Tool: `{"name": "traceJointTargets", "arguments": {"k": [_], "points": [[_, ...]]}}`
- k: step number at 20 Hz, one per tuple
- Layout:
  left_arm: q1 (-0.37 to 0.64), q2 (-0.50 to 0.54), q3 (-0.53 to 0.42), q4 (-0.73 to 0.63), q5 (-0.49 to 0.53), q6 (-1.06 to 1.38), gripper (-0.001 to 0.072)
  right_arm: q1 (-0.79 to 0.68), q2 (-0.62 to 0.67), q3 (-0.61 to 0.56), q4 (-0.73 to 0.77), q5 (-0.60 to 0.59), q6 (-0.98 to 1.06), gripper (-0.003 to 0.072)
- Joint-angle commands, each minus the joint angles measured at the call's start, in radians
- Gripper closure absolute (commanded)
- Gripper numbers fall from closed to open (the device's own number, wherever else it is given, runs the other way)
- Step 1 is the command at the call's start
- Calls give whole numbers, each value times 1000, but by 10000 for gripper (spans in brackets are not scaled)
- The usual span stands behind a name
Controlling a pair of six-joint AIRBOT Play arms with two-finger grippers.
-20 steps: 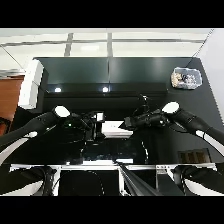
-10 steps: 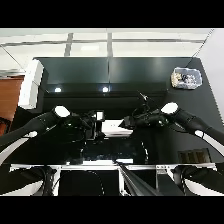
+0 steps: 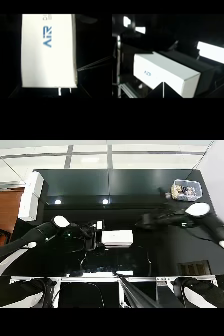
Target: Fold the box and place the chain.
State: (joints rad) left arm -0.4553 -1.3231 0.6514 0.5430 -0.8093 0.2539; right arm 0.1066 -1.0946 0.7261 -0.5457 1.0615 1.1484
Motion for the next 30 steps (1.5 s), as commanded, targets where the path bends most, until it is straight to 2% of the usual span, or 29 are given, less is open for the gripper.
{"name": "traceJointTargets", "arguments": {"k": [1,3,4,7,10,12,13,16,23,26,30], "points": [[5,24,36,106,-22,-66,-5,-201,153,11,-195,184,80,673],[13,51,64,247,-27,-145,-6,-260,220,8,-343,263,132,673],[13,63,82,266,-47,-183,-6,-273,247,3,-392,278,151,673],[-25,71,161,149,-130,-221,-4,-276,278,-13,-410,276,165,673],[-109,48,239,69,-60,-238,-2,-274,278,-19,-405,200,187,672],[-152,-8,274,70,6,-265,-1,-274,278,-19,-401,170,199,673],[-157,-47,284,69,6,-266,-1,-274,278,-20,-400,169,199,673],[-158,-107,290,75,-13,-306,-1,-274,278,-23,-401,179,199,673],[-160,-114,290,107,-116,-360,0,-274,278,-23,-401,184,199,673],[-161,-114,290,109,-119,-356,-1,-274,278,-23,-401,183,199,673],[-190,-114,290,179,-92,-351,-1,-274,278,-23,-401,183,199,673]]}}
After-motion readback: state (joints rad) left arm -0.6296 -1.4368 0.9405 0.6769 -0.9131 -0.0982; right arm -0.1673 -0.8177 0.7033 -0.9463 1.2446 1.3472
